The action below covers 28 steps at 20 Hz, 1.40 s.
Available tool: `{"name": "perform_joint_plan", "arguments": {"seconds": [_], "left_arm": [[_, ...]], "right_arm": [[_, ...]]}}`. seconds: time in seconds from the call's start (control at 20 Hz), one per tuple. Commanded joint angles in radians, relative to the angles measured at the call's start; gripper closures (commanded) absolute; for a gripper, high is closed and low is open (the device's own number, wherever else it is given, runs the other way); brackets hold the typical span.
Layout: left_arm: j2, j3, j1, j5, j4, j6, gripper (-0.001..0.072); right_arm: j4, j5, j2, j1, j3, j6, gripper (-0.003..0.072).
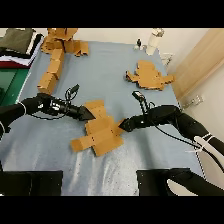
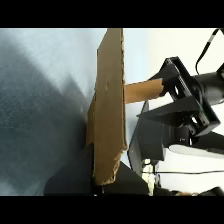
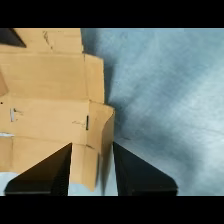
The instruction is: Fold the box.
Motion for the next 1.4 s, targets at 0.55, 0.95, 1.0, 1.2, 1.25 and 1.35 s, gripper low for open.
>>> {"name": "perform_joint_plan", "arguments": {"seconds": [0.55, 0.95, 1.0, 1.2, 1.25, 1.35], "left_arm": [[0.216, 0.031, -0.291, 0.344, 0.209, 0.361, 0.0697], [0.309, -0.059, -0.423, 0.472, 0.214, 0.55, 0.0696], [0.324, -0.074, -0.423, 0.473, 0.214, 0.578, 0.0697], [0.34, -0.1, -0.423, 0.485, 0.189, 0.661, 0.0697], [0.34, -0.104, -0.423, 0.486, 0.19, 0.683, 0.0696], [0.338, -0.106, -0.421, 0.488, 0.204, 0.685, 0.0696]], "right_arm": [[-0.022, -0.219, 0.0, -0.047, 0.299, 0.303, 0.0684], [-0.126, -0.212, 0.003, 0.04, 0.277, 0.391, 0.0685], [-0.173, -0.201, 0.008, 0.04, 0.259, 0.435, 0.0685], [-0.33, -0.098, 0.025, 0.04, 0.161, 0.615, 0.0686], [-0.353, -0.07, 0.03, 0.04, 0.145, 0.645, 0.0686], [-0.441, -0.01, 0.037, 0.04, 0.138, 0.74, 0.0685]]}}
